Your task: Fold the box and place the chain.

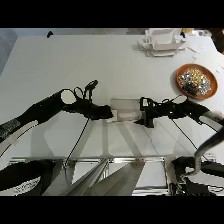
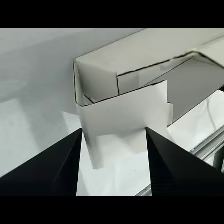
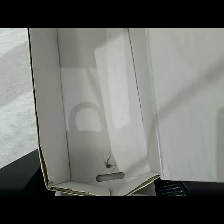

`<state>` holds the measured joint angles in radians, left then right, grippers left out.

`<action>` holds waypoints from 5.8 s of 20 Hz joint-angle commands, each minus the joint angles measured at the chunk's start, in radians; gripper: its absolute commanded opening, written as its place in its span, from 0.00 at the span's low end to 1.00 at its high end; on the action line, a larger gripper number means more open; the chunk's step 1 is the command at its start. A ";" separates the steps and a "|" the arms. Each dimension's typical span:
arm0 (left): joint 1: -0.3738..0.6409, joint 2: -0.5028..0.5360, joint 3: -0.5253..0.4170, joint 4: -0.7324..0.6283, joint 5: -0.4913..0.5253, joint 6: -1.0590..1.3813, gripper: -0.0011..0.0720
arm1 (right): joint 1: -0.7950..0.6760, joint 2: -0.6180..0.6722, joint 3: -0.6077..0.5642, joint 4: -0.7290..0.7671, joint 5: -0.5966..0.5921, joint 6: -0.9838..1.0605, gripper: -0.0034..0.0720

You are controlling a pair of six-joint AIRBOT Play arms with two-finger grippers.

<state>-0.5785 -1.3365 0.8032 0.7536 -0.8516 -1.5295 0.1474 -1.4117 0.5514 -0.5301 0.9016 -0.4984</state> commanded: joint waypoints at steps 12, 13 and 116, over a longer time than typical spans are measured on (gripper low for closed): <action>-0.131 -0.101 0.191 0.322 -0.058 -0.392 0.62 | 0.000 0.001 0.000 0.000 0.000 0.000 0.58; -0.136 -0.105 0.206 0.336 -0.059 -0.415 0.62 | 0.000 0.001 0.000 0.000 0.000 0.000 0.58; -0.220 -0.259 0.624 0.674 -0.595 -0.448 0.64 | 0.000 0.001 0.000 0.000 0.000 0.000 0.58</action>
<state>-0.8253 -1.6581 1.4269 1.4666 -1.3994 -2.1258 0.1474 -1.4117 0.5514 -0.5304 0.9016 -0.4988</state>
